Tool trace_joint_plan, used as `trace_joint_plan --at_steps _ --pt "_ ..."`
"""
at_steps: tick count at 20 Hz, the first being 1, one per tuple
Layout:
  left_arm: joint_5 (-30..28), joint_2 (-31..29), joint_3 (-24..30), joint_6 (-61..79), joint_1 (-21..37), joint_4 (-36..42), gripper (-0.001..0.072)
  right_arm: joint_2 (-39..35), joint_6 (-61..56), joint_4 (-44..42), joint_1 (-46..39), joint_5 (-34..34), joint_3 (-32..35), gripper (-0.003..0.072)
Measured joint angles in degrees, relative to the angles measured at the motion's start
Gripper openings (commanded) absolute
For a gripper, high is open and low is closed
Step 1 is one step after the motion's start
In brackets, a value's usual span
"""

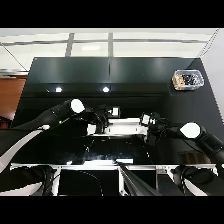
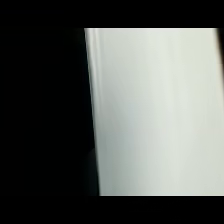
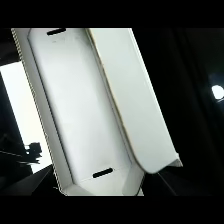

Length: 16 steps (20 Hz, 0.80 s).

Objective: Fold the box and place the chain.

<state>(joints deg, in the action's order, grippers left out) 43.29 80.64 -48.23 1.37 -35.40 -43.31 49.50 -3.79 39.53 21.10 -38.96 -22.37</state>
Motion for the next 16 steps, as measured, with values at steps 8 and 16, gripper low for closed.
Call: trace_joint_plan --at_steps 8,16 --pt "0.81 -0.09 0.0 0.17 0.02 -0.17 0.0029 2.01 1.88 -4.02 0.0 -0.31 -0.37 0.0676" --pt "1.09 -0.09 0.0 0.22 0.0 -0.17 0.003 7.23 5.46 -7.65 -0.07 -3.3 -0.42 0.0676"
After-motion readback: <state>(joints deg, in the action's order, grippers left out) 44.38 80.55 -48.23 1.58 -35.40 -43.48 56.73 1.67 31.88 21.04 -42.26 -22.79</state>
